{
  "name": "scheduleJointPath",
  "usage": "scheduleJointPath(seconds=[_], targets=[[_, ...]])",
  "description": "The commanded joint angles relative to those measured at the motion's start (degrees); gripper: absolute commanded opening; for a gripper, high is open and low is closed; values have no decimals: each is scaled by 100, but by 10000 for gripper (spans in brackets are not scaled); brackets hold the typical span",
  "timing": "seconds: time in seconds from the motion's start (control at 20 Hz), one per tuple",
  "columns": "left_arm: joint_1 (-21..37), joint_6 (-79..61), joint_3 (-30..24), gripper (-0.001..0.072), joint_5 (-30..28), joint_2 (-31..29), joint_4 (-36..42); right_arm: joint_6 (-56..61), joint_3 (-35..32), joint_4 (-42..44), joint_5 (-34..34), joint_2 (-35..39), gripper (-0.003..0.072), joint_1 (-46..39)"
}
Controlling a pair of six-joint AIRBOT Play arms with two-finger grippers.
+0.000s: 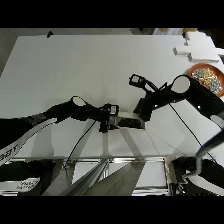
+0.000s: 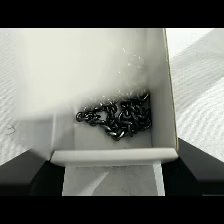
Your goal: Fold the box and place the chain.
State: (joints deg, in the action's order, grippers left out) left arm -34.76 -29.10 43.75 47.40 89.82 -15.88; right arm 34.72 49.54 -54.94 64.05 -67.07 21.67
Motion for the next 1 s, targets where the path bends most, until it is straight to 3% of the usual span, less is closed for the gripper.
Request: scheduleJointPath(seconds=[0.0, 0.2, 0.3, 0.55, 0.6, 0.65, 0.95], targets=[[4, 0, 0, 208, -2, 0, -2, -229, -435, 225, -393, 544, 123, 317], [4, 0, 0, 208, -2, 0, 0, -341, -905, 210, -610, 981, 138, 459], [2, 0, 0, 208, -2, 0, -2, -358, -955, 190, -643, 988, 197, 507], [2, 0, 0, 208, -2, 0, -2, -378, -977, -221, -640, 1003, 206, 520], [2, -2, 0, 208, -2, 0, -2, -378, -977, -382, -651, 1005, 264, 570], [2, 0, 0, 208, 0, 0, -2, -376, -977, -544, -673, 1005, 276, 634], [2, 0, 0, 208, -2, 0, 0, -321, -977, -828, -1032, 1084, 214, 778]])
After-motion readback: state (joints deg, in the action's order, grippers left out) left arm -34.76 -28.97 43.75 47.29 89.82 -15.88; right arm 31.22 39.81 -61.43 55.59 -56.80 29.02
